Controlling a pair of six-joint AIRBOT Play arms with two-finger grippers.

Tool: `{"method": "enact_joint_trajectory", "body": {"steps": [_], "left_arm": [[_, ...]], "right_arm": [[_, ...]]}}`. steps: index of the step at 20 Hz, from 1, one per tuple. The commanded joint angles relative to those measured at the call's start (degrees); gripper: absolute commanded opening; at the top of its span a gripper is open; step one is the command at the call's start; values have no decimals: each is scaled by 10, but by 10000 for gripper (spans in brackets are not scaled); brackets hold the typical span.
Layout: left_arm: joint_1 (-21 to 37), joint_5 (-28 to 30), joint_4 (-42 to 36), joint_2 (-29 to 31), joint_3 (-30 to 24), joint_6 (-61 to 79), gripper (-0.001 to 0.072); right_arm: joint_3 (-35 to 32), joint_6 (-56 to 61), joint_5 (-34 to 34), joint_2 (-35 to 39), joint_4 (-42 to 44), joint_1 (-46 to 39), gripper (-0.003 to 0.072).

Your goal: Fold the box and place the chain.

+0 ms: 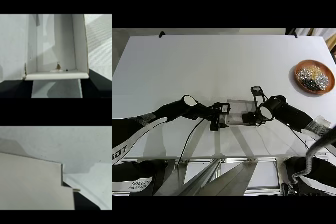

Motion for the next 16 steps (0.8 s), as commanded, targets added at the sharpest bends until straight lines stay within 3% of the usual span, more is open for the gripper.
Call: {"method": "enact_joint_trajectory", "body": {"steps": [1, 2, 3, 4, 10, 11, 13, 14, 16], "left_arm": [[0, 0, 0, 0, 0, 0, 256], [0, 0, 0, 0, 0, 0, 256], [0, 0, 0, 0, 0, 0, 256], [0, 0, 0, 0, 0, 0, 256], [0, 0, 0, 0, 0, 0, 256], [0, 0, 0, 0, 0, 0, 256], [0, 0, 0, 0, 0, 0, 256], [0, 0, 0, 0, 0, 0, 256], [0, 0, 0, 0, 0, 0, 256]], "right_arm": [[0, 4, 7, -6, -2, 5, 173], [0, 3, 9, -6, -2, 5, 140], [0, 3, 10, -6, -2, 5, 47], [0, 3, 11, -6, -3, 5, 27], [0, 1, 12, -6, -10, 5, 15], [1, 1, 6, -5, -10, 5, 90], [1, -31, -2, 6, -13, 5, 382], [1, -58, -3, 19, -17, 5, 417], [1, -102, 8, 63, -29, 5, 417]]}}
